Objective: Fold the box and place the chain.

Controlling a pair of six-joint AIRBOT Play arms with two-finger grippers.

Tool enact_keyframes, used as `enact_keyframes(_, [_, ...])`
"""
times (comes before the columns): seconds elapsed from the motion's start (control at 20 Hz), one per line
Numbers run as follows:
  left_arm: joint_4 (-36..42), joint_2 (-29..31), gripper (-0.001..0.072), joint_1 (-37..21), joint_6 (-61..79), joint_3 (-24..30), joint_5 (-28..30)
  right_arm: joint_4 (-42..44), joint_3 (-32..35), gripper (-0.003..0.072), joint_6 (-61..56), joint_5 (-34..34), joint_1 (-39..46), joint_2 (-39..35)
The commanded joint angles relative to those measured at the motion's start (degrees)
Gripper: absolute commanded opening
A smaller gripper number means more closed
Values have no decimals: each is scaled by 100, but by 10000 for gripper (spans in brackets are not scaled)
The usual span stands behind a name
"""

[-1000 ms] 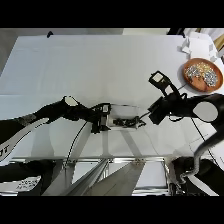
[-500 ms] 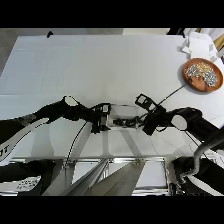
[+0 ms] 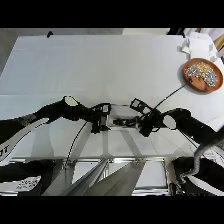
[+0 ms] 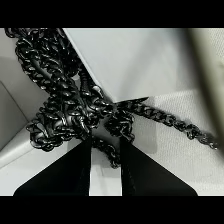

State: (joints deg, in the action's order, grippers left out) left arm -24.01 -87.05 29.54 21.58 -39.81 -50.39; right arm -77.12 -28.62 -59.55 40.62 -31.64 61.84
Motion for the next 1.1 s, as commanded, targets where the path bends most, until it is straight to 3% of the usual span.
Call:
enact_keyframes(0.0, [0, 4, 207, -4, 0, -2, 0, -2, 0, 163, -63, -127, -9, 44])
enact_keyframes(0.1, [0, 4, 207, -4, 0, -2, 0, -4, 0, 91, -66, -142, -9, 44])
enact_keyframes(0.25, [0, 4, 207, -4, 0, -2, 2, -11, 0, 60, -66, -210, -7, 42])
enact_keyframes(0.4, [0, 4, 207, -4, 0, -2, 2, -92, 0, 70, -173, -280, -7, 42])
enact_keyframes(0.5, [0, 4, 207, -4, 0, -2, 0, -92, 0, 123, -173, -319, -7, 42])
enact_keyframes(0.8, [0, 4, 207, -4, 0, -2, 0, -149, 0, 122, -210, -426, -9, 37])
enact_keyframes(1.05, [0, 4, 207, -4, 0, -2, 2, -181, -2, 121, -210, -407, -7, -404])
